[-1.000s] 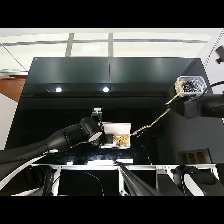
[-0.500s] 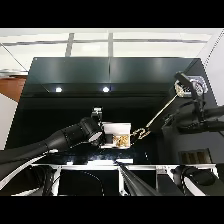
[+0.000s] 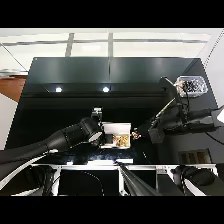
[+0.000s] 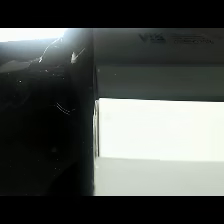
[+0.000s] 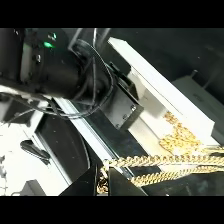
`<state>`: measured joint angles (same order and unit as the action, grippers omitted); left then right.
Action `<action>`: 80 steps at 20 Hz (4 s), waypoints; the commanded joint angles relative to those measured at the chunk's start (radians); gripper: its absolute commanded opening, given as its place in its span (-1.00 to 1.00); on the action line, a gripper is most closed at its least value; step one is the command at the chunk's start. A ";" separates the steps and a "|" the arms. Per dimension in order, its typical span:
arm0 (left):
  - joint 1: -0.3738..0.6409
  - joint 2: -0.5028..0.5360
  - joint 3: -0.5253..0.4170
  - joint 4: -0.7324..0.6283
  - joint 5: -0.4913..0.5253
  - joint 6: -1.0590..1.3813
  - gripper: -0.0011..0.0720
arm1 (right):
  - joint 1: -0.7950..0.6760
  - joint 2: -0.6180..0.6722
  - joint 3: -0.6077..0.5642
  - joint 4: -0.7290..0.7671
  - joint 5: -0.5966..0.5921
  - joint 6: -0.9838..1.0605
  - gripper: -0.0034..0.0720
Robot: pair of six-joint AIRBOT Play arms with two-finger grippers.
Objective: Fold the box and place the chain.
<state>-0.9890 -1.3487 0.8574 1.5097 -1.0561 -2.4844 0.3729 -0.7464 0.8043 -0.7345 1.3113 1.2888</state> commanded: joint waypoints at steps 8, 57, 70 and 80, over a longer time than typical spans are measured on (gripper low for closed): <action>0.001 0.000 0.000 0.000 0.000 0.000 -0.89 | 0.013 -0.042 -0.002 0.020 -0.035 -0.003 -0.82; 0.000 0.000 0.000 -0.003 0.000 0.000 -0.89 | -0.542 -0.625 0.150 -0.445 -0.535 0.187 -0.80; 0.000 0.000 0.000 0.000 0.001 0.000 -0.89 | -0.564 0.024 0.376 -0.336 0.054 0.082 -0.80; 0.001 0.000 0.000 0.001 0.001 0.001 -0.89 | -0.154 0.072 0.190 -0.077 0.149 0.066 -0.80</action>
<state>-0.9890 -1.3487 0.8574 1.5097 -1.0557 -2.4844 0.0761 -0.6815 1.0592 -0.8795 1.4830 1.3491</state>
